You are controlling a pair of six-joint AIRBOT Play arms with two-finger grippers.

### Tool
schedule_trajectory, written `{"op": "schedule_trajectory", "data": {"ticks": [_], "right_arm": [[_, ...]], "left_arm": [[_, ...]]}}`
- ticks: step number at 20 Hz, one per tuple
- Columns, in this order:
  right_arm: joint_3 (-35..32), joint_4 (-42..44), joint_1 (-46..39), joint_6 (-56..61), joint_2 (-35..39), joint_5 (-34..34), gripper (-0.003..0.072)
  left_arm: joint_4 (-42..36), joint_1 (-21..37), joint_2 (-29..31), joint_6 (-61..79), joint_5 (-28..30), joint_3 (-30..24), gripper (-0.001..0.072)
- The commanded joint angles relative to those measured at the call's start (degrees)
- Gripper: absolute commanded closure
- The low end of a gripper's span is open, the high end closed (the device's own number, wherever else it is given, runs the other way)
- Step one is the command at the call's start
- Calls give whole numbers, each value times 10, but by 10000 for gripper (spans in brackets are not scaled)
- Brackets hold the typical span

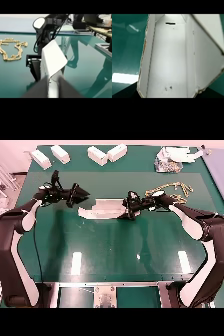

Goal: Fold the box and place the chain.

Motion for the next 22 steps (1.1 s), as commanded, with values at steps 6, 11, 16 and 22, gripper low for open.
{"op": "schedule_trajectory", "data": {"ticks": [6, 11, 16, 22], "right_arm": [[0, 0, 0, 0, 0, 0, 102], [0, 0, 0, 0, 0, 0, 102], [0, 0, 0, 0, 0, 0, 102], [0, 0, 0, 0, 0, 0, 102]], "left_arm": [[74, 14, 102, -63, -7, -1, 696], [89, 3, 222, -81, 197, -127, 696], [89, -39, 306, 29, 294, -276, 696], [132, -76, 305, 54, 321, -335, 695]]}}
